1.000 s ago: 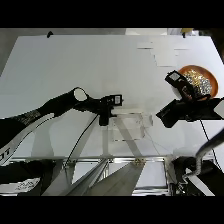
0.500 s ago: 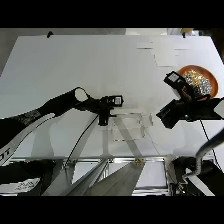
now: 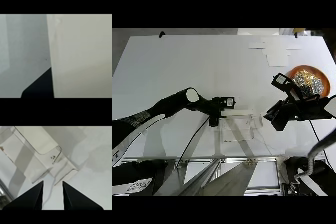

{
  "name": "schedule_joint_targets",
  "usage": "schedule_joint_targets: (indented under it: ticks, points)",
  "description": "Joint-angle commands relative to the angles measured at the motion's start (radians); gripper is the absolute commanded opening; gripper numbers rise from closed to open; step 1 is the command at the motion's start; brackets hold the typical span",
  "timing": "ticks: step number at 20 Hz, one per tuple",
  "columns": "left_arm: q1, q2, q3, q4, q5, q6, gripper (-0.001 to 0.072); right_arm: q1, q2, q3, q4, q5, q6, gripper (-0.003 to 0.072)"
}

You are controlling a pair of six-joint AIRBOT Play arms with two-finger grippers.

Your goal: Fold the box and place the chain.

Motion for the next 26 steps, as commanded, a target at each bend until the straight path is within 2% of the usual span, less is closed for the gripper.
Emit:
schedule_joint_targets:
  ticks: [1,5,21,23,26]
  points:
    - [-0.001,0.01,0.02,0.082,-0.014,-0.111,0.0001,0.001,-0.002,0.0,0.008,0.003,-0.021,0.024]
    - [-0.001,0.008,0.02,0.074,0.019,-0.107,0.0002,0.001,-0.002,0.0,0.007,0.003,-0.024,0.024]
    - [-0.001,-0.012,0.02,0.074,0.023,-0.081,0.0012,0.001,-0.002,0.0,-0.014,0.008,-0.025,0.0234]
    - [-0.001,-0.012,0.02,0.073,0.016,-0.082,0.0012,0.001,-0.007,0.0,0.004,-0.01,-0.064,0.0032]
    - [-0.001,-0.012,0.02,0.074,0.015,-0.081,0.0012,0.045,-0.038,-0.001,0.034,-0.009,-0.154,0.0021]
